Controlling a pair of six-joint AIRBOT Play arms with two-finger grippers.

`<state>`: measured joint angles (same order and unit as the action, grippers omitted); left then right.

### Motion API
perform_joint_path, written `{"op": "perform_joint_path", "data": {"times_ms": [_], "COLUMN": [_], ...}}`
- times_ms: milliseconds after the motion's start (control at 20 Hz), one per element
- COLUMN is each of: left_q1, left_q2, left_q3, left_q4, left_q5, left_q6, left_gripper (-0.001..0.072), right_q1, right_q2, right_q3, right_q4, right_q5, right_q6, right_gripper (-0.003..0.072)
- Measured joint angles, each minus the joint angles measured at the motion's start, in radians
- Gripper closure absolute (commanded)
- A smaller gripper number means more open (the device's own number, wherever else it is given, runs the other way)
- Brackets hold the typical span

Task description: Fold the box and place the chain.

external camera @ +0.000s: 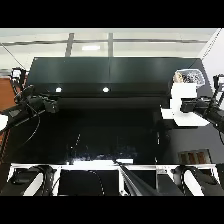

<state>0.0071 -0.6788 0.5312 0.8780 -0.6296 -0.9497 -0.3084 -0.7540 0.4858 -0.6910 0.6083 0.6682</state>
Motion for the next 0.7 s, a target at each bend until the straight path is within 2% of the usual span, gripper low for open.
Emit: {"op": "perform_joint_path", "data": {"times_ms": [700], "left_q1": [0.0], "left_q2": [0.0], "left_q3": [0.0], "left_q4": [-0.001], "left_q5": [0.018], "left_q6": [0.0], "left_gripper": [0.0682], "right_q1": [0.0], "right_q2": [0.0], "right_q3": [0.0], "right_q4": [0.0], "right_q5": [0.0], "right_q6": [0.0], "right_gripper": [0.067]}}
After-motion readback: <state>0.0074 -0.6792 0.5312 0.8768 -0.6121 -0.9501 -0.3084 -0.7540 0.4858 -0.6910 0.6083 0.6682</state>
